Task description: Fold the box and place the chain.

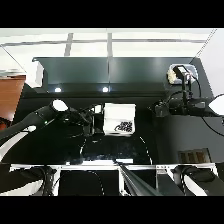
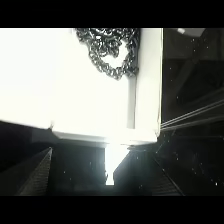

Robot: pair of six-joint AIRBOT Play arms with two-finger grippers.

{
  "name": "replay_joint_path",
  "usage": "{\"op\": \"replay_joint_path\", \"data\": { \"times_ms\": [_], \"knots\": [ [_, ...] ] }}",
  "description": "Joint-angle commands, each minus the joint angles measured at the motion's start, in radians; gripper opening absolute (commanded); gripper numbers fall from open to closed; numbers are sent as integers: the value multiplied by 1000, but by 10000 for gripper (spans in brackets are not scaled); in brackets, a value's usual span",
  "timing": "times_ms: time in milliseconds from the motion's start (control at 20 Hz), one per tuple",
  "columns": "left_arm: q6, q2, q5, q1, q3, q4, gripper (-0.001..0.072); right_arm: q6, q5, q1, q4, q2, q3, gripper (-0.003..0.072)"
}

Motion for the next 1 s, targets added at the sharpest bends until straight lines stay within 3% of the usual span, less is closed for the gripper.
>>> {"op": "replay_joint_path", "data": {
  "times_ms": [0, 550, 950],
  "knots": [
    [16, -34, 0, -23, 13, -17, 715, 0, 0, 0, 2, -1, 0, 315],
    [24, -48, 87, -68, 31, -14, 713, -1, 0, 0, 2, -1, 0, 316],
    [69, -49, 80, -64, 50, 29, 712, -1, 0, 0, 2, -1, 0, 315]
  ]
}}
